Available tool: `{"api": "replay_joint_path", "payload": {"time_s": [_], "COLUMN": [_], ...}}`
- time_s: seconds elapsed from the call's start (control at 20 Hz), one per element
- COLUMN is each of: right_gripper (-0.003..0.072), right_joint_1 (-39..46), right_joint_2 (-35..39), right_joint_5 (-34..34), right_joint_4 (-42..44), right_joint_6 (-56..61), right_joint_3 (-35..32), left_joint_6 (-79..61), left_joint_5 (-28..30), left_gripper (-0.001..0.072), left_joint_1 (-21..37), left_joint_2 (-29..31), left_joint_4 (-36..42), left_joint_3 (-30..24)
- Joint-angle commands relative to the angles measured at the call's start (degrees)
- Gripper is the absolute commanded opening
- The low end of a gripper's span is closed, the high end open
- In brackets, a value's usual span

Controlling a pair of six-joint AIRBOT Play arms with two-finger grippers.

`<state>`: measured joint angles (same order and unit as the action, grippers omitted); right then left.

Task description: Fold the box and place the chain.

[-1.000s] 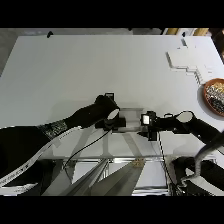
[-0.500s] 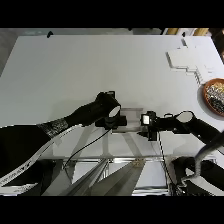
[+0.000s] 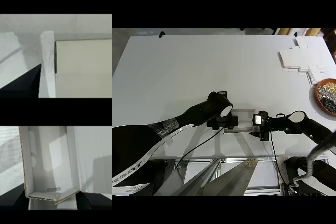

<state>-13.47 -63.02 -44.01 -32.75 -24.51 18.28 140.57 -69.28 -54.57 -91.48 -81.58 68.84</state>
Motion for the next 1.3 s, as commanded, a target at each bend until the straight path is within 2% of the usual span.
{"api": "replay_joint_path", "payload": {"time_s": [0.0, 0.1, 0.3, 0.45, 0.5, 0.65, 0.75, 0.8, 0.85, 0.95, 1.0, 1.15, 1.25], "right_gripper": [0.0362, 0.0362, 0.0362, 0.0362, 0.0362, 0.0362, 0.0362, 0.0362, 0.0362, 0.0362, 0.0362, 0.0362, 0.0362], "right_joint_1": [0.0, 0.0, 0.0, 0.0, 0.0, 0.0, 0.0, 0.0, 0.0, 0.0, 0.0, 0.0, 0.0], "right_joint_2": [0.0, 0.0, 0.0, 0.0, 0.0, 0.0, 0.0, 0.0, 0.0, 0.0, 0.0, 0.0, 0.0], "right_joint_5": [0.0, 0.0, 0.0, 0.0, 0.0, 0.0, 0.0, 0.0, 0.0, 0.0, 0.0, 0.0, 0.0], "right_joint_4": [0.0, 0.0, 0.0, 0.0, 0.0, 0.0, 0.0, 0.0, 0.0, 0.0, 0.0, 0.0, 0.0], "right_joint_6": [0.0, 0.0, 0.0, 0.0, 0.0, 0.0, 0.0, 0.0, 0.0, 0.0, 0.0, 0.0, 0.0], "right_joint_3": [0.0, 0.0, 0.0, 0.0, 0.0, 0.0, 0.0, 0.0, 0.0, 0.0, 0.0, 0.0, 0.0], "left_joint_6": [-7.3, -13.6, -30.0, -46.1, -56.0, -105.4, -131.0, -139.2, -146.0, -152.2, -153.4, -155.3, -161.2], "left_joint_5": [0.0, -0.4, -6.4, -2.1, 0.6, 9.6, 14.6, 16.7, 19.0, 19.9, 19.8, 21.9, 23.7], "left_gripper": [0.0427, 0.0427, 0.0428, 0.0428, 0.0429, 0.0431, 0.0431, 0.0431, 0.043, 0.0438, 0.0486, 0.0694, 0.0694], "left_joint_1": [1.4, 3.3, 7.7, 12.8, 15.1, 23.1, 27.3, 28.4, 28.3, 26.4, 25.5, 23.6, 23.1], "left_joint_2": [3.1, 6.5, 14.7, 23.9, 26.9, 33.7, 33.0, 31.4, 29.3, 24.6, 22.6, 18.4, 18.3], "left_joint_4": [1.3, 1.9, 2.3, 2.6, 3.7, 13.8, 24.0, 28.9, 33.1, 37.2, 39.1, 44.0, 48.3], "left_joint_3": [0.1, 0.1, -1.0, -8.4, -12.1, -25.5, -31.8, -33.6, -34.8, -34.9, -34.9, -35.0, -35.4]}}
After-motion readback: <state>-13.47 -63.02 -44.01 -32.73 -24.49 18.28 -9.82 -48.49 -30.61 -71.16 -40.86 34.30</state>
